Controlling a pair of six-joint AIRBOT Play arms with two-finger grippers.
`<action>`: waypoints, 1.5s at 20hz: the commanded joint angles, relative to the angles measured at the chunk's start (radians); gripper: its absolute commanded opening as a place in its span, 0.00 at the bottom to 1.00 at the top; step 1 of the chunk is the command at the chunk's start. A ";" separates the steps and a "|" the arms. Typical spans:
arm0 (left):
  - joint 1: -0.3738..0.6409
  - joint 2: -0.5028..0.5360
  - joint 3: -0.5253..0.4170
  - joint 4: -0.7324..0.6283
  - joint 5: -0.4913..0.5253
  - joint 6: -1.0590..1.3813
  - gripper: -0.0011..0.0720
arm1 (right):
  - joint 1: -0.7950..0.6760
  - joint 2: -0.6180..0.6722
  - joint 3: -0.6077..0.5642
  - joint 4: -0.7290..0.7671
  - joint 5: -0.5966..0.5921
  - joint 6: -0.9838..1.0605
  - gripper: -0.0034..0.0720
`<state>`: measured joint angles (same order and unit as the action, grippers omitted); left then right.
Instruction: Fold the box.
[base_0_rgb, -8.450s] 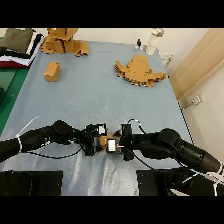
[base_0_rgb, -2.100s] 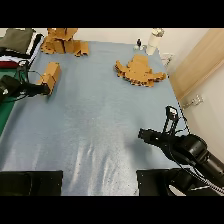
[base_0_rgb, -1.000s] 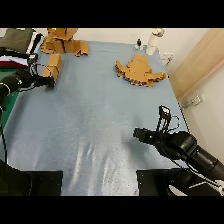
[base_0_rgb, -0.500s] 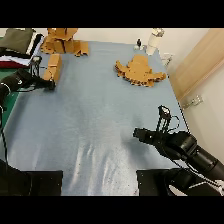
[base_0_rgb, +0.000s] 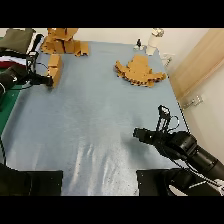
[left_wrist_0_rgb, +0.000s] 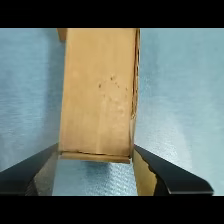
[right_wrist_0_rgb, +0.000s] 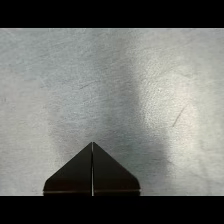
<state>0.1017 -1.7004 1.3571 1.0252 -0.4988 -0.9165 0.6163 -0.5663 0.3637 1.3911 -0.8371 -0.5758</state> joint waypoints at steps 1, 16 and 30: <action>0.014 0.068 0.000 0.001 -0.068 0.000 0.98 | 0.000 0.000 0.001 0.000 0.000 0.000 0.05; -0.131 0.425 -0.078 0.035 -0.633 -0.285 0.03 | -0.019 -0.320 0.322 0.126 -0.109 -0.418 0.05; -0.568 0.587 -0.456 0.053 -0.459 -0.521 0.03 | -0.048 -0.943 0.938 0.386 -0.360 -0.682 0.05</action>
<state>-0.4324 -1.1259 0.9329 1.0767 -0.9726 -1.3952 0.5827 -1.4574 1.2354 1.7496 -1.1557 -1.2373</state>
